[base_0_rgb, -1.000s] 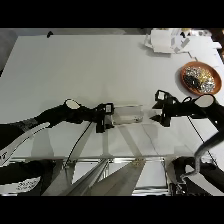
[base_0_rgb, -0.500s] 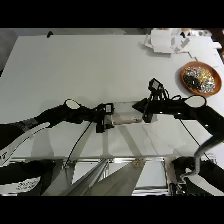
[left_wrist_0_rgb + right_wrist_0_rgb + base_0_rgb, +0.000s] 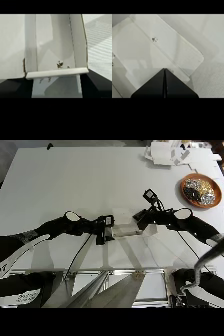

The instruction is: Fold the box and place the chain.

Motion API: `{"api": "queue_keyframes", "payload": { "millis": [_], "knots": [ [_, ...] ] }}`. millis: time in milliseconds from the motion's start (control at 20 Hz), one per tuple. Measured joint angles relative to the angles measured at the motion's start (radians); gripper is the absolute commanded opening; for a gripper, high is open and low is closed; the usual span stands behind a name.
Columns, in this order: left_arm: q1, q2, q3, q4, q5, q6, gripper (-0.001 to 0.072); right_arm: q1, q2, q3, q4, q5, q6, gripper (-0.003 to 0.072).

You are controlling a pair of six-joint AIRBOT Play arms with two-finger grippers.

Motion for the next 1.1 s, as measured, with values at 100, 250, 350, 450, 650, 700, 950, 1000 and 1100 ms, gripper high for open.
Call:
{"api": "queue_keyframes", "payload": {
  "millis": [100,250,350,450,650,700,950,1000,1100],
  "knots": [
    [0.0,0.0,0.0,0.0,0.0,0.0,0.0136,0.001,0.009,0.0,-0.014,0.009,0.011,0.0019],
    [0.0,0.0,0.0,0.0,0.0,0.0,0.0136,-0.005,0.067,0.002,-0.03,0.041,0.014,0.0017],
    [0.0,0.0,0.0,0.0,0.001,0.0,0.0136,-0.028,0.124,0.003,-0.051,0.079,0.008,0.0016],
    [0.0,0.0,0.0,0.0,0.001,0.0,0.0136,-0.067,0.17,0.005,-0.106,0.15,-0.009,0.0018],
    [0.0,0.0,0.0,0.0,0.001,0.0,0.0136,-0.132,0.206,0.005,-0.383,0.278,-0.078,0.0053],
    [0.0,0.0,0.0,0.0,0.001,0.0,0.0136,-0.138,0.209,0.005,-0.449,0.291,-0.086,0.0069],
    [0.0,0.0,0.0,0.0,0.002,0.0,0.0136,-0.154,0.171,0.005,-0.554,0.311,-0.283,0.0197],
    [0.0,0.0,0.0,0.0,0.002,0.0,0.0136,-0.155,0.154,0.005,-0.537,0.309,-0.33,0.0196],
    [0.0,0.0,0.0,0.0,0.002,0.0,0.0136,-0.156,0.122,0.005,-0.482,0.309,-0.425,0.0165]
  ]
}}
